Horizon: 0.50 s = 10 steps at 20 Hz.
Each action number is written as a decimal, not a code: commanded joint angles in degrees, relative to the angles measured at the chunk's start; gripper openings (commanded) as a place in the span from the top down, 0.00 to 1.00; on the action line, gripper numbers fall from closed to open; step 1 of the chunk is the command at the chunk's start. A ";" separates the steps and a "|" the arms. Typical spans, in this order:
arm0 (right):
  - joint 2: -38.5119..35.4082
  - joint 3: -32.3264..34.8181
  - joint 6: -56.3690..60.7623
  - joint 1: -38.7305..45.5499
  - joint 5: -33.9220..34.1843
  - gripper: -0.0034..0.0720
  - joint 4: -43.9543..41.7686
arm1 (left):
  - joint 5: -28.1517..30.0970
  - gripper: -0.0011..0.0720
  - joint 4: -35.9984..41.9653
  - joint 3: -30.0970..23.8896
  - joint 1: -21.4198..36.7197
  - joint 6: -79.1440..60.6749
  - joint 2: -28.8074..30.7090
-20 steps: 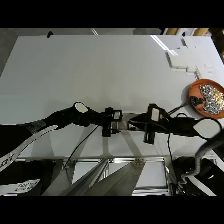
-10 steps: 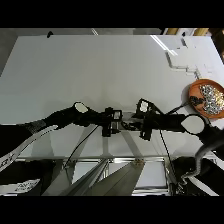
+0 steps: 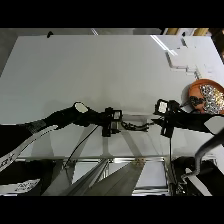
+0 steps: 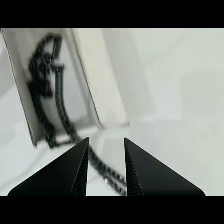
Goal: Fold the box and place the chain.
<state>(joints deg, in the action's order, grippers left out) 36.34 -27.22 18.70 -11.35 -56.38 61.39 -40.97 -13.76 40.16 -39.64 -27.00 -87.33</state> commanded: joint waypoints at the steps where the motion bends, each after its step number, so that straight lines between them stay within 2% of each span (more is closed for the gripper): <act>1: 1.92 2.49 -9.46 5.29 -4.04 0.67 2.95 | 0.00 0.61 -0.02 -0.02 0.00 -0.02 0.02; 3: 4.96 3.69 -16.20 5.25 -2.69 0.67 2.12 | 0.00 0.61 0.00 -0.02 0.00 -0.02 0.02; 6: 10.21 4.24 -18.43 5.22 3.30 0.67 0.07 | 0.00 0.61 -0.02 -0.02 0.00 -0.02 0.02; 10: 15.82 4.24 -26.29 5.22 4.98 0.67 -3.85 | 0.00 0.61 0.00 -0.02 0.00 -0.02 0.02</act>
<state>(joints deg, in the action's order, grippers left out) 48.40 -23.22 -1.23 -6.33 -53.52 60.51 -40.97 -13.76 40.16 -39.64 -27.00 -87.33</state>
